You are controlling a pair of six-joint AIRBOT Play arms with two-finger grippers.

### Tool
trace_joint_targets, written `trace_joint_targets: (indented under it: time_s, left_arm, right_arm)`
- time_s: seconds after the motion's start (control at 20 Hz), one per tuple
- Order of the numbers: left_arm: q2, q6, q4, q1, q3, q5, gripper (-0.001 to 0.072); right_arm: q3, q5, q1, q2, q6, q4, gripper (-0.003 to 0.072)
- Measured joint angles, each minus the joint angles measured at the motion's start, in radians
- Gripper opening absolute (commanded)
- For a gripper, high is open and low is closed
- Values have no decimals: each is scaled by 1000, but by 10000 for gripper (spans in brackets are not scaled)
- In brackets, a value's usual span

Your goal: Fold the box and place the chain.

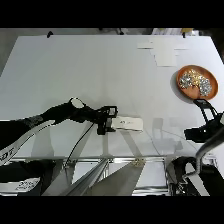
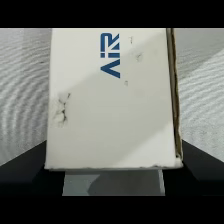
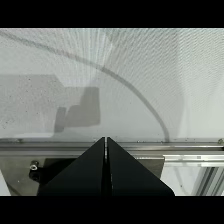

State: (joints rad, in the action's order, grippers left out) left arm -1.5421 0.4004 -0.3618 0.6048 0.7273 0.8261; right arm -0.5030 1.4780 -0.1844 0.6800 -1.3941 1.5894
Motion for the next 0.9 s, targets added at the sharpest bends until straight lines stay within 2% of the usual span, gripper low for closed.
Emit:
trace_joint_targets:
  time_s: [0.65, 0.9]
  left_arm:
    - [1, -8, 11, 0, -1, 4, 339]
    - [102, -111, -71, -77, -1, 8, 330]
  right_arm:
    - [0, 0, 0, 0, 0, 0, 17]
    - [0, 0, 0, 0, 0, 0, 17]
